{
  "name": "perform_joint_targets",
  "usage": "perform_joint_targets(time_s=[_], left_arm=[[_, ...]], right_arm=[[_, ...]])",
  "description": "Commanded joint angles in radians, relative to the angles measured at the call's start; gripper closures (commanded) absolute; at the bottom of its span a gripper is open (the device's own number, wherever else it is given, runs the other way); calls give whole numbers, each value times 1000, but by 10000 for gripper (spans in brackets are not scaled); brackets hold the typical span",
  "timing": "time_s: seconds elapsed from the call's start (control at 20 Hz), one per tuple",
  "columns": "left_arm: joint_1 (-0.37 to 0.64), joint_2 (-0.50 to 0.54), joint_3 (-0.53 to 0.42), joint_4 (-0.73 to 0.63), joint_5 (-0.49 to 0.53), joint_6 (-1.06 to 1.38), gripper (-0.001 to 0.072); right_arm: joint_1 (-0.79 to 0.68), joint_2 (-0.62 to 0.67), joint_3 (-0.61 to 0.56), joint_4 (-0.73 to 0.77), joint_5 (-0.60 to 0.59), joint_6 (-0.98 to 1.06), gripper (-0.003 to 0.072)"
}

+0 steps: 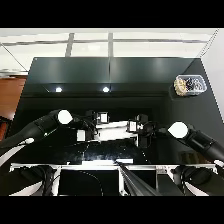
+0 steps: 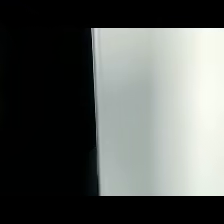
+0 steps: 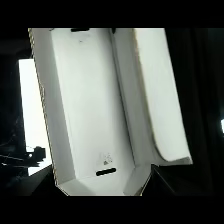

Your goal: Fold the box and place the chain.

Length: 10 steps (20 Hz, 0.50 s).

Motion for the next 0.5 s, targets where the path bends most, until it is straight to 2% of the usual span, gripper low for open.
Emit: perform_joint_targets(time_s=[0.0,0.15,0.45], left_arm=[[0,0,0,0,2,1,677],[0,0,0,0,2,1,677],[0,0,0,0,2,1,678]], right_arm=[[-20,5,7,13,7,-5,-25],[-21,-18,7,109,-41,-74,-25],[-44,-97,7,198,-1,-141,-25]])
